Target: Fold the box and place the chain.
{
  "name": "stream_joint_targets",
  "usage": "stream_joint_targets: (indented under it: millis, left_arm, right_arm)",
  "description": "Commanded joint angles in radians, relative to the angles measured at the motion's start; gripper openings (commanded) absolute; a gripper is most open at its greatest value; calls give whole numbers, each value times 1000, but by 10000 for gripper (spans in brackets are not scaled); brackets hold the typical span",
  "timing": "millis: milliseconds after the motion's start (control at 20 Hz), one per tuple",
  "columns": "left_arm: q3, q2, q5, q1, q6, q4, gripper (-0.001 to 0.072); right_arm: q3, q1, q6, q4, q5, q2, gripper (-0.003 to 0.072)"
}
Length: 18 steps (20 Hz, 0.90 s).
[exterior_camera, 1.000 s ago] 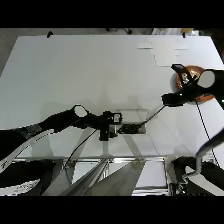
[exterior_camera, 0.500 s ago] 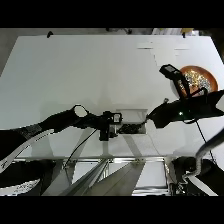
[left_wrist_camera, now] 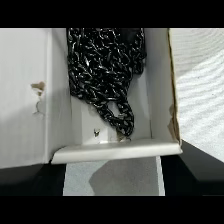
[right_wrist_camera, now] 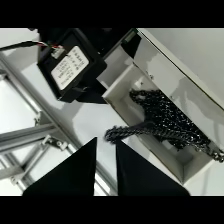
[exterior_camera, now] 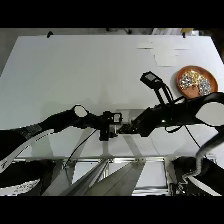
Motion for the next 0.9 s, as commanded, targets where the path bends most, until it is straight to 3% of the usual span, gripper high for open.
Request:
stream_joint_targets:
  millis: [0,250,400,450,500,650,700,800,850]
  left_arm:
    - [0,0,0,0,0,0,210]
    - [0,0,0,1,0,0,210]
    - [0,0,0,0,0,0,210]
    - [0,0,0,0,0,0,210]
    - [0,0,0,0,0,0,210]
    - [0,0,0,0,0,0,210]
    - [0,0,0,0,0,0,210]
    - [0,0,0,0,0,0,210]
    - [0,0,0,0,0,0,210]
  right_arm:
    - [-14,10,-5,-42,-46,-32,209]
    - [38,-92,-9,-107,-56,-30,201]
    - [45,-253,-8,-199,-64,-37,156]
    - [45,-310,-8,-234,-70,-50,117]
    - [44,-359,-8,-259,-71,-71,21]
    - [43,-468,-8,-300,-79,-177,21]
    - [43,-483,-8,-307,-91,-218,34]
    - [43,-487,-8,-332,-106,-306,235]
    - [43,-487,-8,-341,-109,-350,236]
